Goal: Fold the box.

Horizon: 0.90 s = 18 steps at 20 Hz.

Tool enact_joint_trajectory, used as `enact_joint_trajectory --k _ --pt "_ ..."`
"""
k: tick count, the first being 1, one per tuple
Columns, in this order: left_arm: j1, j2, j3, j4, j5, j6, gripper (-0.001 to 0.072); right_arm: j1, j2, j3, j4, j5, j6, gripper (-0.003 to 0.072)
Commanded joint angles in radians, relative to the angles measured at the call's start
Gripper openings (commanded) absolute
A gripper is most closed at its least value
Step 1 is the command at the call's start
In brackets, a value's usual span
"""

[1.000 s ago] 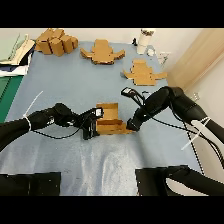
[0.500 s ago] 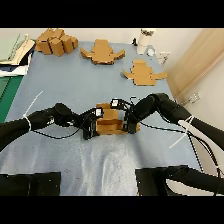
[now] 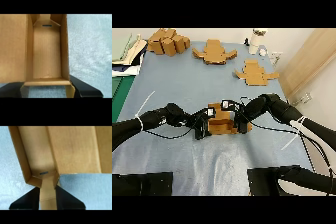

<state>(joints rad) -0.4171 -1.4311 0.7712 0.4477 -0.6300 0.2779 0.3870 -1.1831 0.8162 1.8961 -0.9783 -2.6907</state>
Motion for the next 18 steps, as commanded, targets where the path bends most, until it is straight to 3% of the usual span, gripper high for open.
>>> enact_joint_trajectory --k 1,6,7,8,18 --pt "0.001 0.0 0.001 0.0 -0.001 0.001 0.0529 0.002 0.002 -0.001 0.013 -0.002 -0.008 0.0198" --pt "0.001 0.0 0.001 0.0 -0.001 0.001 0.0529 0.002 0.001 -0.001 0.066 0.002 -0.008 0.0197" --pt "0.001 0.0 0.001 0.0 -0.001 0.001 0.0529 0.002 -0.002 -0.001 0.076 0.001 -0.008 0.0144" --pt "0.001 0.0 0.001 0.0 -0.001 0.001 0.0529 0.002 -0.005 -0.001 0.08 0.001 -0.008 0.0139" --pt "0.001 0.0 0.001 0.0 -0.001 0.001 0.0529 0.002 -0.008 -0.001 0.136 -0.003 -0.027 0.0139"
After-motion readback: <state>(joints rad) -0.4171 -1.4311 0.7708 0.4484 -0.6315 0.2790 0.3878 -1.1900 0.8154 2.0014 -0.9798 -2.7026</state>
